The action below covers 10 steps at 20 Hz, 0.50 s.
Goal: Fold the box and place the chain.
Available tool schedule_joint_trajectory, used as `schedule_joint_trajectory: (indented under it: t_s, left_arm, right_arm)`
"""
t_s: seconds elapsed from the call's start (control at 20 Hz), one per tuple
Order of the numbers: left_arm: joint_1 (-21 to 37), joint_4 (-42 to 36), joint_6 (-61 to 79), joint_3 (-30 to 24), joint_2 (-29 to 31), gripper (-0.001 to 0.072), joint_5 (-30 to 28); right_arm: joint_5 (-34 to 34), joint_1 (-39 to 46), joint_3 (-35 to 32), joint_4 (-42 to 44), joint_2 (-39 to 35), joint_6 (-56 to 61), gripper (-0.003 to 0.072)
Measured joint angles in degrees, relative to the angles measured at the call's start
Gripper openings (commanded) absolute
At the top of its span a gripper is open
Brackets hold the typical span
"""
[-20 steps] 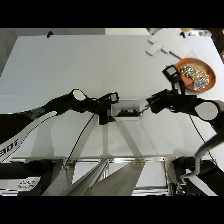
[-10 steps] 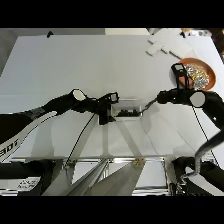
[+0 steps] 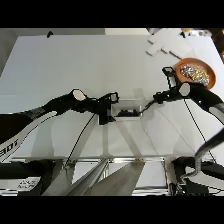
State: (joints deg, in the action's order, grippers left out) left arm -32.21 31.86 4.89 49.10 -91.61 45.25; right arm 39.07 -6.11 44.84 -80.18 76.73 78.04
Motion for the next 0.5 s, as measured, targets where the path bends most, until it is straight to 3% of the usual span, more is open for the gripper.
schedule_joint_trajectory:
  t_s: [0.3, 0.35, 0.45, 0.5]
  left_arm:
    - [0.0, 0.0, 0.0, 0.0, 0.0, 0.0012, 0.0]
    - [0.0, 0.0, 0.0, 0.0, 0.0, 0.0012, 0.0]
    - [0.0, 0.0, 0.0, 0.0, 0.0, 0.0012, 0.0]
    - [0.0, 0.0, 0.0, 0.0, 0.0, 0.0012, 0.0]
  right_arm:
    - [-2.0, 0.0, 0.4, -0.2, 1.8, 0.2, 0.0237]
    - [-2.3, 0.0, 0.5, -0.3, 2.1, 0.2, 0.0199]
    - [-2.5, 0.1, 0.5, -0.6, 2.6, 0.2, 0.0014]
    - [-2.5, 0.1, 0.6, -0.6, 2.8, 0.3, 0.0015]
